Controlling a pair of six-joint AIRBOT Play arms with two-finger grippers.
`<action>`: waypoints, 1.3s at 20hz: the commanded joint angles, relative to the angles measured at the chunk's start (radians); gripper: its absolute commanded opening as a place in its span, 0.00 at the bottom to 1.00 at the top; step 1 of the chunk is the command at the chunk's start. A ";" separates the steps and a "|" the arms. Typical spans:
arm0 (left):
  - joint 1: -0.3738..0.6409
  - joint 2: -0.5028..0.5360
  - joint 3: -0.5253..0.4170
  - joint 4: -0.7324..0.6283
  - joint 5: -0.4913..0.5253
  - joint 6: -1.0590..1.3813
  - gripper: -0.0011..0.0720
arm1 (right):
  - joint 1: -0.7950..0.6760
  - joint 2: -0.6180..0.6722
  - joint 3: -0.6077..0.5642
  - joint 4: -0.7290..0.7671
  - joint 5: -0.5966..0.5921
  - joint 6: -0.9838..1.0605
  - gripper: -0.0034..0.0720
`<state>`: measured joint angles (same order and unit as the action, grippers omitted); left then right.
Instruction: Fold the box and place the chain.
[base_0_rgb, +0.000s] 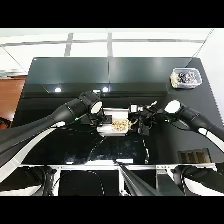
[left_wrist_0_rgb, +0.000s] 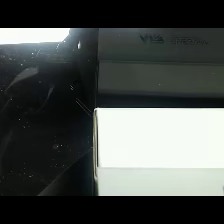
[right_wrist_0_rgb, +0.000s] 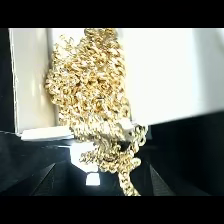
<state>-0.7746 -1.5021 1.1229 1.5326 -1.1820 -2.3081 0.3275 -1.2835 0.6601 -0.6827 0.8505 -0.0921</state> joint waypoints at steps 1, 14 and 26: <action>0.000 0.000 0.000 0.000 0.000 0.000 0.06 | 0.009 -0.048 -0.003 0.050 -0.039 -0.129 1.00; 0.000 0.000 0.000 0.000 0.000 0.000 0.06 | 0.009 -0.061 -0.002 0.029 -0.039 -0.042 0.07; 0.000 0.000 0.000 0.000 0.000 0.000 0.06 | 0.006 0.409 0.119 -0.230 0.183 0.753 0.07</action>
<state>-0.7746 -1.5021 1.1229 1.5322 -1.1816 -2.3077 0.3355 -0.9970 0.7155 -0.8730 0.9394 0.4625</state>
